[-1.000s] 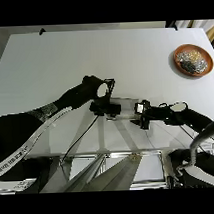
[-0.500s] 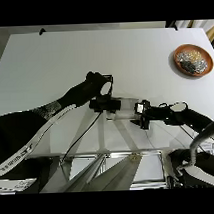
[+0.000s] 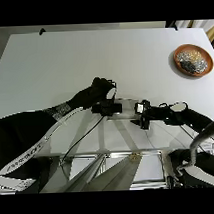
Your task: Fold the box and place the chain.
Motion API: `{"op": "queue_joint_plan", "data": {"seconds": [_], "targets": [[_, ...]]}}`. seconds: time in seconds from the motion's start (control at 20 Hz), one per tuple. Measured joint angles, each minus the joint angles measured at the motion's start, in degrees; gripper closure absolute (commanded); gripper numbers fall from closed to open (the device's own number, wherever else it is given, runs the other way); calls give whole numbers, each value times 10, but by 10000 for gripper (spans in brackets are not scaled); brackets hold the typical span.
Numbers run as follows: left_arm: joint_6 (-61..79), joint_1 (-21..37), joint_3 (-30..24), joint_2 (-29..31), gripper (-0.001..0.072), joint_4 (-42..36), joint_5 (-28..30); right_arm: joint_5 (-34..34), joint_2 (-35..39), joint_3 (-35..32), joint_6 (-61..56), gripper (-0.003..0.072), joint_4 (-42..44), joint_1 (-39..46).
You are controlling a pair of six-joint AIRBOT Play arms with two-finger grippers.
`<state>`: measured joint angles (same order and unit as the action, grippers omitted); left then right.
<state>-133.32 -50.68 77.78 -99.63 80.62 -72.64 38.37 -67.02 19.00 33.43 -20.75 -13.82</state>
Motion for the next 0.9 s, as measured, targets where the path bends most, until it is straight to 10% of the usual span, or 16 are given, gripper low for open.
{"op": "queue_joint_plan", "data": {"seconds": [0.25, 0.4, 0.65, 0.9], "targets": [[-14, -3, 0, -2, 695, -1, 2, 0, 0, 0, 0, 424, 0, 0], [-18, -5, -1, -5, 492, -7, 7, 0, 0, 0, 0, 424, 0, 0], [-19, -5, -1, -3, 704, -2, 0, 0, 0, 0, 1, 424, 0, 0], [-19, -5, -1, -2, 705, -3, 1, 0, 0, 0, 1, 424, 0, 0]]}}
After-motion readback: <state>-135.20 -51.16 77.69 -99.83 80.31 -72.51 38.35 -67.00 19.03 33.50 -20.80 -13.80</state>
